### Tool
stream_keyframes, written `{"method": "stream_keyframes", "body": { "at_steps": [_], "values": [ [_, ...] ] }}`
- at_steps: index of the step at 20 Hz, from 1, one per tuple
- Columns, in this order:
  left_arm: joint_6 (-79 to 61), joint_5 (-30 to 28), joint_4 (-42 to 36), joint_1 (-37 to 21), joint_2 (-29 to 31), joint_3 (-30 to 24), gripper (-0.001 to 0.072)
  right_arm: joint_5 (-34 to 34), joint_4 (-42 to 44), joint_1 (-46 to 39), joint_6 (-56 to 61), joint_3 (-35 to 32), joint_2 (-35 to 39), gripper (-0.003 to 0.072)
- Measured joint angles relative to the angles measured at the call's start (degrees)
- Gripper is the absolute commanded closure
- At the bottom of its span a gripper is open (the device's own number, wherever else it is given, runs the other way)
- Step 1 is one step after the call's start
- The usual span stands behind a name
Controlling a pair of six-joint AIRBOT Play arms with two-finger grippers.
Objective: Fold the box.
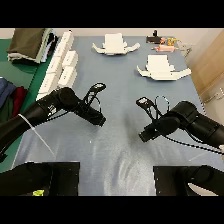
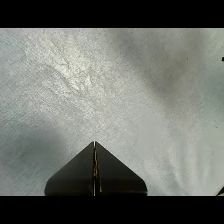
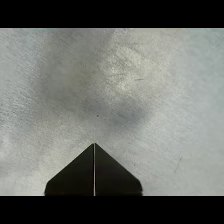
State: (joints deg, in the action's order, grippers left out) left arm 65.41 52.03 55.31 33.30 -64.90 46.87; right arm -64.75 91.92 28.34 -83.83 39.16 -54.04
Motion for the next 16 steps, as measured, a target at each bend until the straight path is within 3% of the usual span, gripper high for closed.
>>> {"method": "stream_keyframes", "body": {
  "at_steps": [8,10,12,16],
  "values": [
    [0.0,0.0,0.0,0.0,0.0,0.0,0.0695,1.1,3.8,0.0,1.0,0.0,0.0,0.0672],
    [0.0,0.0,0.0,0.0,0.0,0.0,0.0695,1.3,4.2,-0.5,6.1,0.7,0.0,0.0465],
    [0.0,0.0,0.0,0.0,0.0,0.0,0.0695,0.6,1.2,-3.2,12.2,3.1,-0.3,0.0341],
    [0.0,0.0,0.0,0.0,0.0,0.0,0.0695,-5.2,-3.2,-19.6,14.3,14.8,-4.4,0.0312]
  ]
}}
